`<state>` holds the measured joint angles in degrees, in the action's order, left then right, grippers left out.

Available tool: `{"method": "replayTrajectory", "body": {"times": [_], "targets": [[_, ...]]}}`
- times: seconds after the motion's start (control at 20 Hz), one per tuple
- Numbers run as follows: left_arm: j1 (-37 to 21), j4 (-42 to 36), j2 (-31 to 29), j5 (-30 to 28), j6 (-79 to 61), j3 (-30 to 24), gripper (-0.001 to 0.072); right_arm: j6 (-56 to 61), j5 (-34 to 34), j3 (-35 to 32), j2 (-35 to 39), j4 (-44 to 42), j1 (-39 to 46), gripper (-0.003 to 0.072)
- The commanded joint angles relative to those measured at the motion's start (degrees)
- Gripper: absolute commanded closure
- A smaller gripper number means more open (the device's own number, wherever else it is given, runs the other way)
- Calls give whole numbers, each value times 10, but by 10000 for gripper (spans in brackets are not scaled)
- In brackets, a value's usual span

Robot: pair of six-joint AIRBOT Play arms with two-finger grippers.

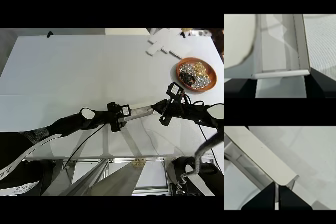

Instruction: Fold the box and place the chain.

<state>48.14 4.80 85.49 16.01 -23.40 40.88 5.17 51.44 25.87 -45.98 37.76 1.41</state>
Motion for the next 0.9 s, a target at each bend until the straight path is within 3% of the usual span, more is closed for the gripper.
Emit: {"method": "replayTrajectory", "body": {"times": [0.0,0.1,0.25,0.4,0.55,0.85], "targets": [[-10,1,1,-48,-7,0,673,0,9,1,0,-4,0,646],[-45,1,-1,19,-6,0,702,0,32,0,0,-5,0,647],[-122,16,-8,195,-7,0,702,0,63,0,0,-5,0,647],[-177,119,-9,319,-6,0,703,0,64,1,0,-5,0,647],[-195,189,-9,358,-6,0,703,0,73,0,0,-10,0,649],[-195,198,5,359,-8,0,702,0,153,0,0,-52,0,669]]}}
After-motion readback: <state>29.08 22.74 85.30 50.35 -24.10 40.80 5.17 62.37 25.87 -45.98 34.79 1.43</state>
